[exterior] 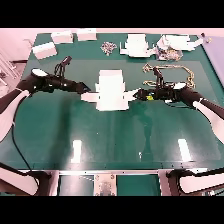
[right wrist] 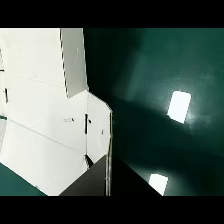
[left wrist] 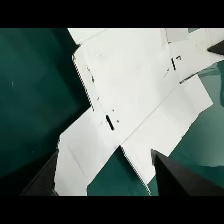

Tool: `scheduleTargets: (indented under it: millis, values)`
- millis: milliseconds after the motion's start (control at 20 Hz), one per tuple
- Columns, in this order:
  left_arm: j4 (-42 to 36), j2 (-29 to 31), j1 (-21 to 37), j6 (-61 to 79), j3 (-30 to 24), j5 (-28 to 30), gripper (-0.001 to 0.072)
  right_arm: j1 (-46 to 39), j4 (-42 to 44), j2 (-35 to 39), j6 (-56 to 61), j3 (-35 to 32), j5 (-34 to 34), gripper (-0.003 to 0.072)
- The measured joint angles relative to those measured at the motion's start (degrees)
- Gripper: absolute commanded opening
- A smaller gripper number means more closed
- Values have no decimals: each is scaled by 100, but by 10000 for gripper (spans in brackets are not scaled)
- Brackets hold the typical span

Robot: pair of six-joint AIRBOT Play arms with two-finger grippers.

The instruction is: Fold the box and place the chain.

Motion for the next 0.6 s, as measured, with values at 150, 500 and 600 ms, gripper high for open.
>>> scheduleTargets:
  millis: [150,500,600]
  values:
    - [0,-352,-4,-22,348,-225,695,0,0,0,0,0,0,6]
    - [-15,-964,-42,-17,1298,-553,695,-2,0,0,-2,0,2,6]
    - [-20,-1128,-116,7,1561,-656,695,0,0,0,0,0,2,7]
